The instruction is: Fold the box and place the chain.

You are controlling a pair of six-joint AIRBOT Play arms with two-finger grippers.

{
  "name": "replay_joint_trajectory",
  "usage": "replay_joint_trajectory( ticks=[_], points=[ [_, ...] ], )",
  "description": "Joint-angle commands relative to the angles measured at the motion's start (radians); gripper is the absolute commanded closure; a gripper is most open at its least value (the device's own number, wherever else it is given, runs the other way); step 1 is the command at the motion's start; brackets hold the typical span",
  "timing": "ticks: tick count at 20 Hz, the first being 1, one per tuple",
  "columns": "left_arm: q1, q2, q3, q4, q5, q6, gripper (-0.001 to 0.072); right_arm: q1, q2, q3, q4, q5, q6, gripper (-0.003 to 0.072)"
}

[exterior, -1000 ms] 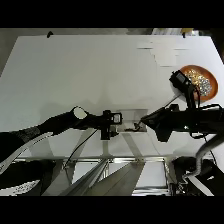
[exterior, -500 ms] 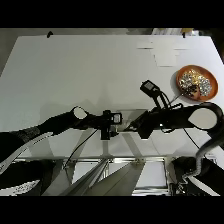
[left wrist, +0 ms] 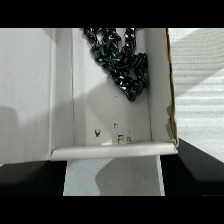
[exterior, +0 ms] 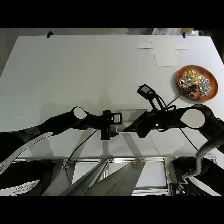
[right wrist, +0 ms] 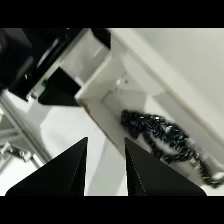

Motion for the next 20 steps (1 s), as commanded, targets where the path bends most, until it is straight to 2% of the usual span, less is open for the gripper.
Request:
replay_joint_trajectory(
  ticks=[1,2,3,4,5,8,12,13,14,19,20],
  points=[
    [0.000,0.001,0.000,0.000,0.000,0.000,0.0500,-0.077,0.003,0.105,-0.017,0.070,0.000,0.0476],
    [0.000,0.001,0.000,0.000,0.000,0.000,0.0500,-0.113,0.003,0.144,-0.037,0.081,0.001,0.0533],
    [0.000,0.000,0.000,0.000,0.000,0.000,0.0500,-0.155,0.003,0.179,-0.075,0.082,0.003,0.0535],
    [0.000,0.001,0.000,0.000,0.000,0.000,0.0500,-0.196,0.003,0.199,-0.122,0.081,0.004,0.0579],
    [0.000,0.001,0.000,0.000,0.000,0.000,0.0500,-0.241,-0.001,0.204,-0.190,0.076,0.006,0.0674],
    [0.000,0.001,0.000,0.000,0.000,0.000,0.0500,-0.361,-0.068,0.203,-0.391,0.108,0.110,0.0673],
    [0.000,0.001,0.000,0.000,0.000,0.000,0.0500,-0.426,-0.219,0.203,-0.423,0.111,0.179,0.0672],
    [0.000,0.001,0.000,0.000,0.000,0.000,0.0500,-0.426,-0.258,0.202,-0.423,0.117,0.187,0.0615],
    [0.000,0.001,0.000,0.000,0.000,0.000,0.0500,-0.426,-0.291,0.202,-0.421,0.122,0.188,0.0489],
    [0.000,0.001,0.000,0.000,0.000,0.000,0.0500,-0.417,-0.410,0.202,-0.434,0.125,0.188,0.0482],
    [0.000,0.001,0.000,0.000,0.000,0.000,0.0500,-0.406,-0.428,0.202,-0.449,0.126,0.188,0.0423]
  ],
)
